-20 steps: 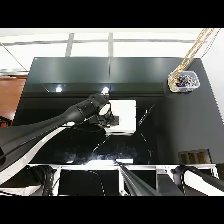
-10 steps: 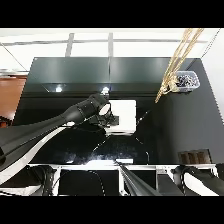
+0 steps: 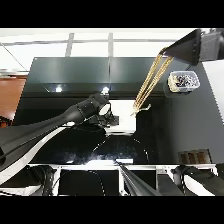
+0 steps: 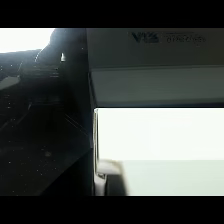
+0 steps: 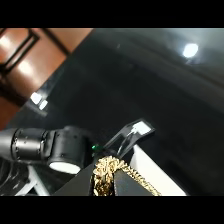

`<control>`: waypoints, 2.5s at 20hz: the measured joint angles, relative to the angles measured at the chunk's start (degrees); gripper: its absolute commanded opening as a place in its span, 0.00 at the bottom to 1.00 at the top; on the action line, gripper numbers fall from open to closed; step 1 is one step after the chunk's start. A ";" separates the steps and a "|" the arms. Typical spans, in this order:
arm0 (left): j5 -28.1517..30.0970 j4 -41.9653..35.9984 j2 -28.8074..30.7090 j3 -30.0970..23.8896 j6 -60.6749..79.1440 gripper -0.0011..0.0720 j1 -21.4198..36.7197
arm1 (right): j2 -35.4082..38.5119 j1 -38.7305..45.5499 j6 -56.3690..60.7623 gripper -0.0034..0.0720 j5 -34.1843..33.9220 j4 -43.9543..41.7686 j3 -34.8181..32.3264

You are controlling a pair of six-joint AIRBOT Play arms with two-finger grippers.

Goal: Fold the box and place the chain.

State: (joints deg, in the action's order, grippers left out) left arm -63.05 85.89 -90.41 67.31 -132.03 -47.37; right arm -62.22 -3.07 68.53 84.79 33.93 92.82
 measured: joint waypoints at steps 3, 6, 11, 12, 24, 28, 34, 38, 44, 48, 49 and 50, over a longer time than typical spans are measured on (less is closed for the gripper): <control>0.00 0.00 0.00 0.00 0.00 0.06 0.00 | 0.15 -0.68 -0.24 0.06 0.15 -1.81 -1.01; 0.00 0.00 0.00 0.00 0.00 0.06 0.00 | 0.26 -0.94 -0.63 0.06 0.42 -4.11 -1.40; 0.00 0.00 0.00 0.02 0.00 0.06 -0.02 | 0.57 -1.09 -1.09 0.06 0.63 -7.69 -1.55; 0.00 0.00 0.00 0.02 0.00 0.06 0.00 | 0.61 -1.29 -1.31 0.06 0.63 -8.57 -1.66; 0.00 0.00 0.00 0.02 0.00 0.06 0.00 | 0.57 -8.04 -2.73 0.06 -7.45 -5.01 -27.71; 0.00 0.00 0.00 0.00 0.00 0.06 0.00 | 0.31 -10.91 -2.73 0.07 -15.78 -3.96 -40.76; 0.00 0.00 0.00 0.02 0.00 0.06 0.00 | -0.11 -13.57 -2.78 0.52 -26.10 -1.16 -50.62; -0.02 0.00 0.00 0.02 0.00 0.06 0.00 | 0.48 -9.88 -3.04 0.57 -26.01 0.96 -50.49; -0.02 0.00 0.00 0.02 0.00 0.06 0.00 | 2.89 0.44 -12.04 0.91 -25.59 12.28 -51.95; -0.02 0.00 0.00 0.00 0.00 0.06 0.00 | 2.86 -0.94 -36.81 0.91 -34.01 13.05 -58.10; -0.02 0.00 0.00 0.02 0.00 0.06 0.00 | 2.25 -2.25 -43.47 0.91 -35.78 12.87 -59.19; -0.02 0.00 0.00 0.00 0.00 0.06 0.00 | 1.42 -3.52 -48.43 0.91 -37.55 12.17 -59.87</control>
State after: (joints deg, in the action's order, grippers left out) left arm -63.07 85.89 -90.41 67.31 -132.03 -47.37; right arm -60.80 -6.59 20.10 47.24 46.11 32.95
